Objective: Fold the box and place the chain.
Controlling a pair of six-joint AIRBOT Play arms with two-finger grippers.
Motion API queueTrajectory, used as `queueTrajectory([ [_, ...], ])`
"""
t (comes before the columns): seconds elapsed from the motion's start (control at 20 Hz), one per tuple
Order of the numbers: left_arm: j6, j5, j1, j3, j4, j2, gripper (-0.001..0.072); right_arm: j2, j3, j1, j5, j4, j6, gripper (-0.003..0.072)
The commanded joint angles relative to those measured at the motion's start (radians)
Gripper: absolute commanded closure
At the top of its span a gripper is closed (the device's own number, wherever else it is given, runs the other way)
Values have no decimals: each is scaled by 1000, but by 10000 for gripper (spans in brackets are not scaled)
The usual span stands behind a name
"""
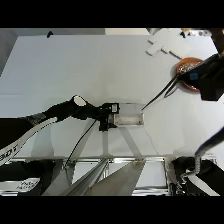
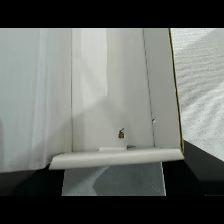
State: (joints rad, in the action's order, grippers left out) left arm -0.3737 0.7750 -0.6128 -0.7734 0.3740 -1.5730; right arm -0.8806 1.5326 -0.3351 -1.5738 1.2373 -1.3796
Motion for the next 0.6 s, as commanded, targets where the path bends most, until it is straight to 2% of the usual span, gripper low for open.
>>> queueTrajectory([
  [0.0,0,0,0,0,0,0,374,3,-72,-94,58,-6,-24,670],
  [0.3,0,0,0,0,0,0,374,1,-288,-208,217,-7,-37,670],
  [0.55,0,0,0,0,0,0,374,-22,-431,-288,401,-6,-37,670],
])
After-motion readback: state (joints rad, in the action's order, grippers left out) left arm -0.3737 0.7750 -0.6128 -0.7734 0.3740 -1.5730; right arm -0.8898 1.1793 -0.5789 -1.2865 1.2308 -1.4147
